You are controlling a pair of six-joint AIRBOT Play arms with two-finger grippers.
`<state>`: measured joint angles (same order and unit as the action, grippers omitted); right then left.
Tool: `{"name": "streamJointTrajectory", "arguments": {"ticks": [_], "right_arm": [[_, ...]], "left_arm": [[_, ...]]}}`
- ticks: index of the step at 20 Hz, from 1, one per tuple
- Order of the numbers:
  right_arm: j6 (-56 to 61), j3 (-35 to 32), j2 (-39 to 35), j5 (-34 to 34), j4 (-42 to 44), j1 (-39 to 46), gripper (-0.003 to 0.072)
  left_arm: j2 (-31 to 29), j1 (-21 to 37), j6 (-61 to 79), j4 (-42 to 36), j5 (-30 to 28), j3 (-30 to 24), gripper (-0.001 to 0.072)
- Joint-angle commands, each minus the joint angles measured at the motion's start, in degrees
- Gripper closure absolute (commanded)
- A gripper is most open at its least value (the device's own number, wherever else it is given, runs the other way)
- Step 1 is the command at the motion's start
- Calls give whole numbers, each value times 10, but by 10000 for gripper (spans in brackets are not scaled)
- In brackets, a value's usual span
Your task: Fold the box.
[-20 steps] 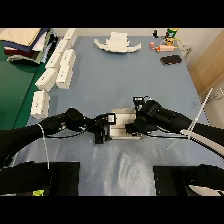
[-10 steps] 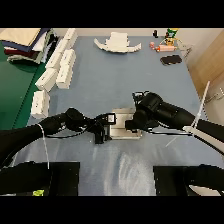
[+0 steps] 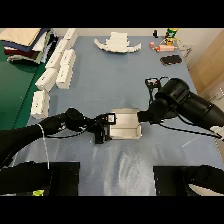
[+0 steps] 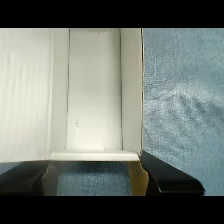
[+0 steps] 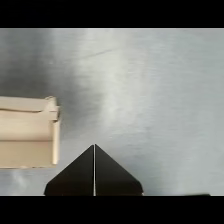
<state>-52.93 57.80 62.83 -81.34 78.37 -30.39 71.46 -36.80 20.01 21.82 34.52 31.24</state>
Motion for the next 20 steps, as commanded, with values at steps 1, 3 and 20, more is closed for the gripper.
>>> {"name": "streamJointTrajectory", "arguments": {"ticks": [1, 3, 20], "right_arm": [[-68, 1, -1, 16, 23, 80, 686], [-120, 1, 18, 57, 76, 147, 686], [-645, 65, 261, -75, 614, 322, 686]], "left_arm": [[0, 0, 0, 0, 0, 0, 248], [0, 0, 0, 0, 0, 0, 249], [0, 0, 0, 0, 0, 0, 248]]}}
